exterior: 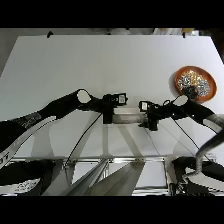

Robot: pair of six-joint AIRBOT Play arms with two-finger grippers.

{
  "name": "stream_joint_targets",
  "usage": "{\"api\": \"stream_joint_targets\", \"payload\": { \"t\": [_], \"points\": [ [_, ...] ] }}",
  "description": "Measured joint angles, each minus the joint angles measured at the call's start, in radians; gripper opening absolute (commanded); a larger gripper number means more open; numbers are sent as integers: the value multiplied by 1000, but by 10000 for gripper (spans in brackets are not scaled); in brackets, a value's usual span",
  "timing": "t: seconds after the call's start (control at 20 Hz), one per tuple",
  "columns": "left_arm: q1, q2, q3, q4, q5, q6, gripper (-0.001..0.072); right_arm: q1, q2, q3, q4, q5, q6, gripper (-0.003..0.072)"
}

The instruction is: Fold the box and place the chain.

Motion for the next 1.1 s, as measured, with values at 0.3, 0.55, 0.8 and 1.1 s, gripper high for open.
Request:
{"api": "stream_joint_targets", "payload": {
  "t": [0.3,0.55,0.8,1.1],
  "points": [
    [0,0,0,0,0,0,9,0,0,0,0,16,10,220],
    [0,0,0,0,0,0,9,0,0,0,0,23,11,220],
    [0,0,0,0,0,0,9,0,0,0,0,25,11,220],
    [0,0,0,0,1,0,9,0,0,0,0,26,12,220]
  ]
}}
